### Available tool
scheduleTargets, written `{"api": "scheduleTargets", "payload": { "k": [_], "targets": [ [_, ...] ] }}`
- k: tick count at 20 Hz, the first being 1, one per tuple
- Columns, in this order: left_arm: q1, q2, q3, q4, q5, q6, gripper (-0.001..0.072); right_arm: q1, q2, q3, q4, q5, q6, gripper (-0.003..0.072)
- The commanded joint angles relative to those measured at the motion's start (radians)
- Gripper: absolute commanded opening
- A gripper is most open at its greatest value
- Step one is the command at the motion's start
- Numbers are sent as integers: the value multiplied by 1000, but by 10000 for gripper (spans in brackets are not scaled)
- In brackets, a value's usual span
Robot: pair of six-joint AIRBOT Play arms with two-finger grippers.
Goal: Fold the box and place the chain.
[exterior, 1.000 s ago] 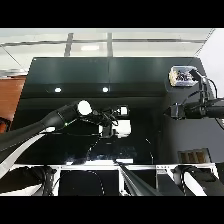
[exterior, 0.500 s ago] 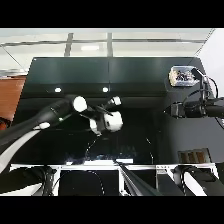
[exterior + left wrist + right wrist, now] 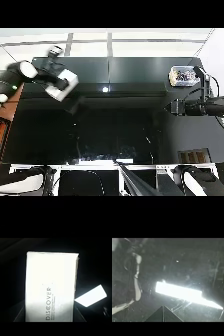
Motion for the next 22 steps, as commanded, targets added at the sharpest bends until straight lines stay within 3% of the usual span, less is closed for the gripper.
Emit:
{"api": "scheduleTargets", "payload": {
  "k": [1,6,11,16,17,18,20,22],
  "targets": [
    [200,-101,123,19,-9,-91,398,0,1,0,1,-23,9,15],
    [290,-341,381,19,-34,-95,402,0,0,0,0,-29,12,15],
    [302,-584,714,57,-169,-96,402,-1,0,0,0,-41,11,16],
    [297,-660,764,68,-179,-155,416,-1,0,0,1,-35,16,15],
    [296,-660,768,75,-175,-146,478,0,1,0,1,-14,16,15],
    [293,-660,788,87,-185,-146,717,-1,1,0,0,10,16,16],
    [283,-657,874,91,-286,-159,720,-1,1,0,6,30,20,15],
    [272,-622,940,87,-392,-203,720,-1,1,0,19,-23,27,15]
  ]
}}
